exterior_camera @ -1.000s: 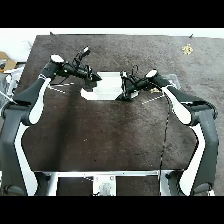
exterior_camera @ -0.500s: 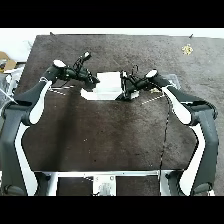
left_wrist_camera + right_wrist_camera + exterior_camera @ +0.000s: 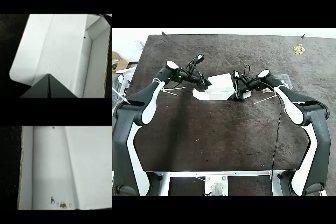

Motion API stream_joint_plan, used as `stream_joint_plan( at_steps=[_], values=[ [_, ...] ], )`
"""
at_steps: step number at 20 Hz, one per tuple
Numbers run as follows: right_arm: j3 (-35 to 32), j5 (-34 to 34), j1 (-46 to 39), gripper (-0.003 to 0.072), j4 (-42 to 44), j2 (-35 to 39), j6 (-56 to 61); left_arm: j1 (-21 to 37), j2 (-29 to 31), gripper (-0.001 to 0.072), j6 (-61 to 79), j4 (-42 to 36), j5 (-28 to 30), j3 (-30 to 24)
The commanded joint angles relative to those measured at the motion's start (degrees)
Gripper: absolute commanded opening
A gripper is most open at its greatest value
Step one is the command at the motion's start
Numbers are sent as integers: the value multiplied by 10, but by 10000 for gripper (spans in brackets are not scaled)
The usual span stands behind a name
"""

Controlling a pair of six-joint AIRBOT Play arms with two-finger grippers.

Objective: Fold the box and place the chain.

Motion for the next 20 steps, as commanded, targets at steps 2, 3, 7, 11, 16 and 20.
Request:
stream_joint_plan(
  at_steps=[2, 3, 7, 11, 16, 20],
  values=[
    [0, 0, 0, 426, 0, 0, 0, 0, 10, 10, -1, -10, 4, 27],
    [0, 0, 0, 426, 0, 0, 0, 1, 17, 10, -1, -9, 3, 34],
    [0, 0, 1, 426, 0, 0, 0, 14, 60, 11, -1, -5, -21, 47],
    [0, 0, 0, 426, 0, 0, 0, 16, 75, 11, 1, 44, -115, 49],
    [0, 0, 0, 426, 0, 0, 0, 16, 73, 690, 1, 141, -133, 47],
    [0, 0, 0, 426, 0, 0, 0, 3, 69, 690, 46, 178, -113, 36]
  ],
)
